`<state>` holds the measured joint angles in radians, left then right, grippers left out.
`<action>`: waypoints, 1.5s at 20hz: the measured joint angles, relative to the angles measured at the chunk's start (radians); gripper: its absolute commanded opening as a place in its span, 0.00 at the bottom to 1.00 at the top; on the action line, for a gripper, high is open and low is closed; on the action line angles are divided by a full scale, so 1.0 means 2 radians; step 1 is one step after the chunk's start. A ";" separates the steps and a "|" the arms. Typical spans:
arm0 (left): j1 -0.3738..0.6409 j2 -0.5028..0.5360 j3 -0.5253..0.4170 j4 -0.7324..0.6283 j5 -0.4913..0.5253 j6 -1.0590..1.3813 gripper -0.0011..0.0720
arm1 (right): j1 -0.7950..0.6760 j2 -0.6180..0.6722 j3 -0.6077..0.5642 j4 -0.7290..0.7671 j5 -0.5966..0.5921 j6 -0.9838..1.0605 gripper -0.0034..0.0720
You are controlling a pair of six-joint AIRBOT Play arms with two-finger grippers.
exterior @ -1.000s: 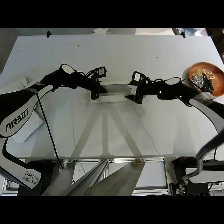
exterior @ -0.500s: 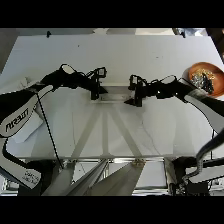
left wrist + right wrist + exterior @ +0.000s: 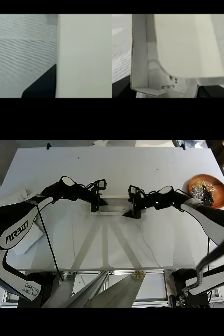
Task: Fold the box and place the chain.
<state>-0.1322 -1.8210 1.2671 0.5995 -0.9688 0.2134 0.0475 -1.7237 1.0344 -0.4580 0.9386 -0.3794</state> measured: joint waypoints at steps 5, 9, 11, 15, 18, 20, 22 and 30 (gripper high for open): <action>0.000 0.000 0.000 0.000 0.000 0.000 0.03 | 0.000 -0.012 0.006 -0.014 0.008 0.015 0.97; 0.000 0.000 0.000 0.000 0.000 0.000 0.03 | 0.000 -0.014 0.008 -0.019 0.010 0.017 0.97; 0.000 0.000 0.000 0.000 0.000 0.000 0.03 | 0.000 -0.015 0.009 -0.020 0.010 0.017 0.97; 0.000 0.000 0.000 0.000 0.000 0.000 0.03 | 0.000 -0.015 0.009 -0.021 0.010 0.017 0.97; 0.000 0.000 0.000 0.000 0.000 0.000 0.03 | 0.000 -0.015 0.009 -0.021 0.010 0.017 0.96; 0.000 0.000 0.000 0.000 0.000 0.000 0.03 | 0.000 -0.015 0.009 -0.021 0.010 0.017 0.96; 0.000 0.000 0.000 0.000 0.000 0.000 0.03 | 0.000 -0.015 0.009 -0.021 0.010 0.018 0.96; 0.000 0.000 0.000 0.000 -0.001 0.000 0.03 | 0.000 -0.015 0.009 -0.021 0.008 0.018 0.73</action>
<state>-0.1329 -1.8210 1.2667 0.5991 -0.9703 0.2131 0.0475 -1.7546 1.0515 -0.4992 0.9550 -0.3435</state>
